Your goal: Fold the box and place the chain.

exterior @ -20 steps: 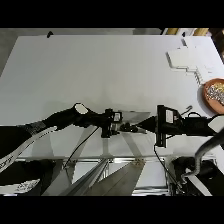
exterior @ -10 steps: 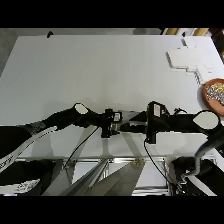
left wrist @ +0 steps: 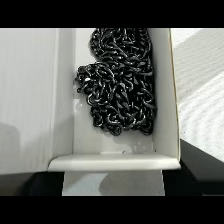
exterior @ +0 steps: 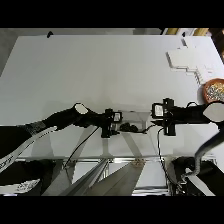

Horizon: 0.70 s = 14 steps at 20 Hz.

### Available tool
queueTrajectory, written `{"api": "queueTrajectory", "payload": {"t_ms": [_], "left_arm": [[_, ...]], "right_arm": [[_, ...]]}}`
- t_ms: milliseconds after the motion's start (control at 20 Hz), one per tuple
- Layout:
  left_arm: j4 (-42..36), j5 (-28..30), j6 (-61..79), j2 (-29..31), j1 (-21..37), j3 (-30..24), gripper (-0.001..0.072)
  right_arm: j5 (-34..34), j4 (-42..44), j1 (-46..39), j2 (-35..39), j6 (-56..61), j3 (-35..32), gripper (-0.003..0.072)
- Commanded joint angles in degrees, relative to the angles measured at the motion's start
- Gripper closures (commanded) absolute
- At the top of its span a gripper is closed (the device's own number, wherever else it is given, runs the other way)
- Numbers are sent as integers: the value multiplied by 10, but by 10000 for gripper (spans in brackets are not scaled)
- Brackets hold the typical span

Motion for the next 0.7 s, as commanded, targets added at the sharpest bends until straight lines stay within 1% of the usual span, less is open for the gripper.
{"api": "queueTrajectory", "payload": {"t_ms": [0, 150, 300, 500, 550, 650], "left_arm": [[0, 0, 0, 0, 0, 0, 457], [0, 0, 0, 0, 0, 0, 457], [0, 0, 0, 0, 0, 0, 457], [0, 0, 0, 0, 0, 0, 457], [0, 0, 0, 0, 0, 0, 457], [0, 0, 0, 0, 0, 0, 457]], "right_arm": [[-5, -70, -29, -33, -2, -9, 466], [-32, -70, -29, -79, -25, -45, 466], [-85, -60, -29, -89, -78, -82, 466], [-102, -34, -29, -103, -113, -88, 470], [-102, -20, -29, -110, -127, -88, 497], [-108, -8, -29, -122, -142, -88, 509]]}}
